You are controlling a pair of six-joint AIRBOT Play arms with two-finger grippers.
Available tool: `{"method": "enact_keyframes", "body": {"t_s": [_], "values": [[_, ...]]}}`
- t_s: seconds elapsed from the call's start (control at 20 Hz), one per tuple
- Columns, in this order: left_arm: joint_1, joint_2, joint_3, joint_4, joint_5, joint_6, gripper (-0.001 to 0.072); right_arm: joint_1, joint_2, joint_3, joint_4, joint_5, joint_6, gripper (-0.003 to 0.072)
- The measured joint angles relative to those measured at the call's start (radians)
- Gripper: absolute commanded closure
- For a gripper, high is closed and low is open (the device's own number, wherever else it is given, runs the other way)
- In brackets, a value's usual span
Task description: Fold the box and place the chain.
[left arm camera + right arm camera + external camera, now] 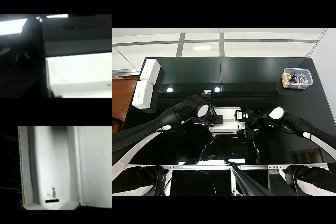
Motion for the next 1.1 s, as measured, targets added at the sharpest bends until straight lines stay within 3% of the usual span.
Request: {"method": "enact_keyframes", "body": {"t_s": [0.1, 0.2, 0.3, 0.5, 0.55, 0.75, 0.8, 0.85, 1.1], "values": [[-0.003, 0.0, 0.0, -0.002, -0.003, 0.006, 0.0217, 0.0, 0.0, 0.0, -0.002, -0.001, -0.005, 0.0237], [-0.004, 0.0, 0.0, -0.003, -0.001, 0.005, 0.0185, 0.0, 0.0, 0.0, -0.003, -0.001, -0.005, 0.0237], [-0.004, -0.001, 0.0, 0.0, -0.003, 0.002, 0.0194, 0.0, 0.0, 0.0, -0.002, -0.001, -0.005, 0.0237], [-0.005, -0.011, 0.0, 0.003, -0.003, -0.018, 0.0528, 0.0, 0.0, 0.0, -0.002, -0.001, -0.004, 0.0237], [-0.005, -0.012, 0.0, 0.002, -0.003, -0.021, 0.0662, 0.0, 0.0, 0.0, -0.002, -0.001, -0.003, 0.0237], [-0.005, -0.016, 0.0, 0.001, -0.002, -0.031, 0.0683, 0.0, 0.0, 0.0, -0.001, -0.001, 0.0, 0.0231], [-0.005, -0.016, 0.0, 0.0, -0.002, -0.03, 0.0683, 0.0, 0.0, 0.0, -0.001, -0.001, 0.0, 0.0008], [-0.005, -0.016, 0.0, 0.001, -0.002, -0.027, 0.0683, 0.0, 0.0, 0.0, -0.002, -0.001, 0.0, -0.0034], [-0.004, -0.017, 0.013, 0.005, -0.013, -0.025, 0.0683, 0.0, 0.028, 0.009, -0.065, 0.014, 0.067, -0.0034]]}}
